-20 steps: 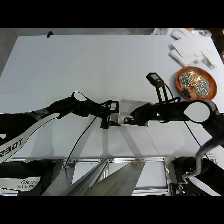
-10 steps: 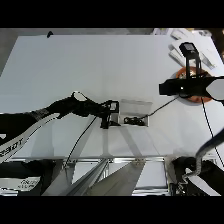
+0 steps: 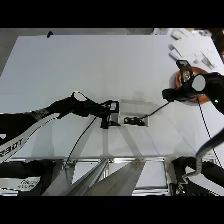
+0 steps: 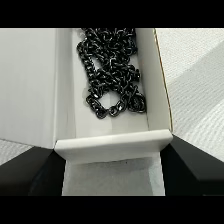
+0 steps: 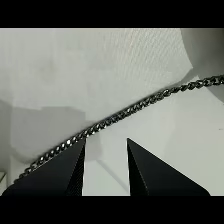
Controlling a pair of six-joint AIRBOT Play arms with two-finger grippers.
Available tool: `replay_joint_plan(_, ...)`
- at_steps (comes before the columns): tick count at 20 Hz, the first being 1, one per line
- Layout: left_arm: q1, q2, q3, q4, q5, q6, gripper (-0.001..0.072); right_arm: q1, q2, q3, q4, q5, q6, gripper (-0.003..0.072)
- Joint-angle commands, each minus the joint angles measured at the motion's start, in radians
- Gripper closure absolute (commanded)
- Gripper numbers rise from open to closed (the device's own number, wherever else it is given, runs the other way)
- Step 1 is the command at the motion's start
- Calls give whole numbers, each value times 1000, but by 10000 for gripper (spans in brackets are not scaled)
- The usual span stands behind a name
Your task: Fold the box and place the chain.
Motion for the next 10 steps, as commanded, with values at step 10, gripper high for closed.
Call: replay_joint_plan(10, 0, 0, 1, 0, 0, 0, 624, -5, -136, -1, -9, -6, 59, 406)
